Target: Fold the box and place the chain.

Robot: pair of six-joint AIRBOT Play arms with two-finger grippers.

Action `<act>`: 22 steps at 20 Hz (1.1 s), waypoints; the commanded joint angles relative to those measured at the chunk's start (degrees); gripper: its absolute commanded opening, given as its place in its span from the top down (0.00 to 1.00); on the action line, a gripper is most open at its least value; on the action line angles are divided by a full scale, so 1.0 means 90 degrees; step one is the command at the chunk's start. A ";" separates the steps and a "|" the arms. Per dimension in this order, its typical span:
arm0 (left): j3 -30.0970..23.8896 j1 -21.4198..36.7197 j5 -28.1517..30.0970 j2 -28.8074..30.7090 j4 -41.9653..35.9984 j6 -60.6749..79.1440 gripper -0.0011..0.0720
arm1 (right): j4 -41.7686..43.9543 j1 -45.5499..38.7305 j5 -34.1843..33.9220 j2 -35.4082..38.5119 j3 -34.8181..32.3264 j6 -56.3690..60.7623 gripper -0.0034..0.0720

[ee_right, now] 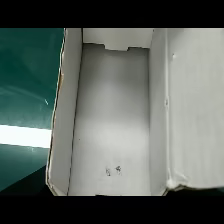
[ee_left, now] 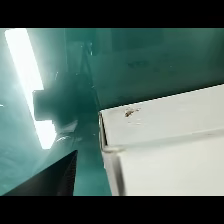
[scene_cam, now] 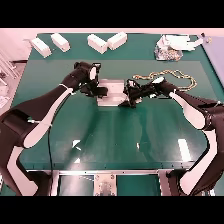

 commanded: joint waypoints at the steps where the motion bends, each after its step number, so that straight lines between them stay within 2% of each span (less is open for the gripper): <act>1: 0.0248 -0.0090 -0.0352 -0.0172 0.0211 -0.0151 0.41 | -0.0002 0.0000 0.0010 -0.0002 0.0002 0.0000 0.30; 5: 0.0488 -0.0160 -0.0636 -0.0364 0.0294 -0.0459 0.43 | -0.0002 0.0000 0.0010 -0.0002 0.0002 0.0000 0.30; 7: 0.0534 -0.0211 -0.0653 -0.0430 0.0291 -0.0500 0.68 | -0.0002 0.0000 0.0010 -0.0002 0.0002 0.0000 0.30; 15: 0.0539 -0.0277 -0.0673 -0.0542 0.0299 -0.0559 0.69 | -0.0002 0.0000 0.0010 -0.0002 0.0002 0.0000 0.30; 17: 0.0554 -0.0277 -0.0648 -0.0542 0.0299 -0.0554 0.95 | -0.0002 0.0000 0.0010 -0.0002 0.0002 0.0000 0.30; 22: 0.0554 -0.0277 -0.0554 -0.0542 0.0289 -0.0549 0.94 | -0.0002 0.0000 0.0010 -0.0002 0.0002 0.0000 0.30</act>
